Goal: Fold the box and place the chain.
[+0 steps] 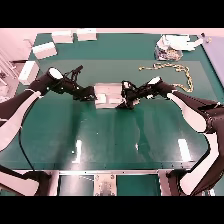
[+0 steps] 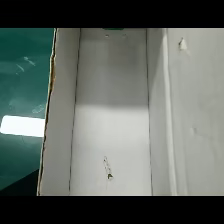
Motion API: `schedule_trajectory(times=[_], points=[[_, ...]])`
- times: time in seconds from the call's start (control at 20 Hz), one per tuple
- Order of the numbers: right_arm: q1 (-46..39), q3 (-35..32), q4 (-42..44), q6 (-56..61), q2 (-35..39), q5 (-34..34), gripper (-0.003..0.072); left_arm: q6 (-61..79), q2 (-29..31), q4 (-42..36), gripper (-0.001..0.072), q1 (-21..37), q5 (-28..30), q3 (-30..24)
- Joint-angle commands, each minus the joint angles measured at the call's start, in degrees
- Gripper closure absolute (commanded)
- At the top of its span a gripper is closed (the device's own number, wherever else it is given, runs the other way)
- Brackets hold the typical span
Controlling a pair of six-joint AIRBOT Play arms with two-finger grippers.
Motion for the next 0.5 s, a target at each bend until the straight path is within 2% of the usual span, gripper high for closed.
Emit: schedule_trajectory(times=[0.0, 0.1, 0.3, 0.45], points=[[-0.02, 0.02, 0.04, 0.0, 0.04, 0.02, 0.0104, -5.33, 0.04, 2.97, 0.0479, -1.53, -0.04, 0.2], [-0.02, 0.04, 0.04, 0.02, 0.04, 0.0, 0.0103, -8.48, 0.04, 5.86, 0.0479, -1.99, -1.14, 1.27], [-0.02, 0.04, 0.04, 0.0, 0.04, 0.0, 0.0104, -18.18, 0.04, 18.18, 0.0479, -4.52, -4.76, 7.02], [-0.02, 0.04, 0.04, 0.0, 0.04, 0.0, 0.0104, -22.67, 0.02, 21.64, 0.0479, -6.1, -5.42, 9.2]])
